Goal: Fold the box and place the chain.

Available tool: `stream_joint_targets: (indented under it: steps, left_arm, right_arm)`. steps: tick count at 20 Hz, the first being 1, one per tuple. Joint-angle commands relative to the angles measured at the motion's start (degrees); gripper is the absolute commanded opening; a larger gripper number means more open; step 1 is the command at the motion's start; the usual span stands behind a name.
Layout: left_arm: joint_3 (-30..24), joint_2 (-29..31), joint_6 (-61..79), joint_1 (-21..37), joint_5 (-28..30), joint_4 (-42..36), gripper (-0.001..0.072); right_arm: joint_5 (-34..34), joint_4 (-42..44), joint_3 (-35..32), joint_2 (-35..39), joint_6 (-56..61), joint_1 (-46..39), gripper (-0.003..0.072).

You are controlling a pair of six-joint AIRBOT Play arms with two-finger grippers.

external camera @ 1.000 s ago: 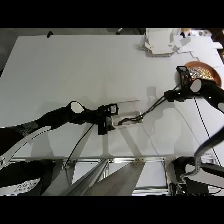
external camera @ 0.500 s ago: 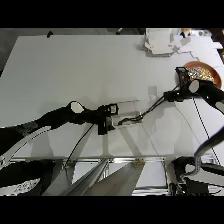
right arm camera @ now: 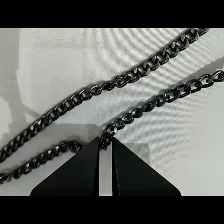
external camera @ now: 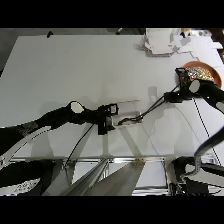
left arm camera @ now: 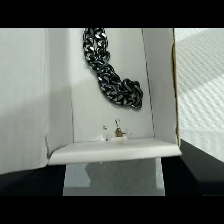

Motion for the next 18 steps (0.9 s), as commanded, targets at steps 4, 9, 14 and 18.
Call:
stream_joint_targets:
  steps: [4,9,14,18]
  left_arm:
    - [0.02,0.04,0.02,0.04,0.02,0.02,0.0273]
    - [0.02,0.04,0.02,0.04,0.02,0.02,0.0273]
    - [0.02,0.04,0.02,0.04,0.02,0.02,0.0273]
    - [0.04,0.04,0.0,0.04,0.02,0.02,0.0273]
  right_arm:
    - [9.86,5.03,0.0,11.28,-0.46,-0.04,0.0017]
    - [19.26,17.68,0.0,24.11,-6.67,1.79,0.0017]
    - [24.35,19.58,0.0,35.36,-7.43,8.68,0.0017]
    - [25.27,25.11,0.0,41.22,-7.63,13.11,0.0017]
